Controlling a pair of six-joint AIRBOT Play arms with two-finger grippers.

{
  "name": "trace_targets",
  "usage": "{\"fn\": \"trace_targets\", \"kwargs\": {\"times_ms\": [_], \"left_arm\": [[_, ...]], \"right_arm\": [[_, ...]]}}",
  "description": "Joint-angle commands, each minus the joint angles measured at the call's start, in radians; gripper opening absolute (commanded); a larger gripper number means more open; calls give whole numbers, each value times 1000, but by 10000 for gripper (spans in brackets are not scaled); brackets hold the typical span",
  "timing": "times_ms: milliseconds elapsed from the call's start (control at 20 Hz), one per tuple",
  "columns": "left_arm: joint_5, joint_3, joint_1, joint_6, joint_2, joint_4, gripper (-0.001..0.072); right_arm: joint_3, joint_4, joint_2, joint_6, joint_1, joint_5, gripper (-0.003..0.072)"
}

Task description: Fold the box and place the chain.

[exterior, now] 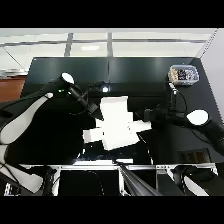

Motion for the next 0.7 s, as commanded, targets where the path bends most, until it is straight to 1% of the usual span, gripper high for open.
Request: {"fn": "trace_targets", "kwargs": {"times_ms": [0, 50, 150, 200, 250, 300, 400, 550, 650], "left_arm": [[100, -89, 0, 138, 185, 16, 23], [200, -167, -8, 226, 270, 14, 24], [430, -360, -32, 506, 428, -4, 29], [523, -427, -43, 645, 469, -11, 29], [579, -471, -53, 783, 486, -9, 29], [602, -486, -60, 843, 481, -2, 29], [631, -486, -77, 864, 442, 23, 29], [683, -485, -97, 889, 396, 30, 29], [706, -485, -100, 887, 380, 48, 29]], "right_arm": [[85, -296, 1, -28, -56, 139, 701], [90, -348, 1, -28, -59, 116, 701], [90, -428, 0, -15, -58, 40, 700], [90, -428, -2, -10, -58, 10, 701], [88, -425, -5, -23, -53, -10, 701], [83, -426, -10, -84, -43, -13, 701], [68, -401, -10, -274, -6, 3, 701], [63, -297, -10, -511, 58, 103, 701], [56, -275, -11, -606, 104, 139, 701]]}}
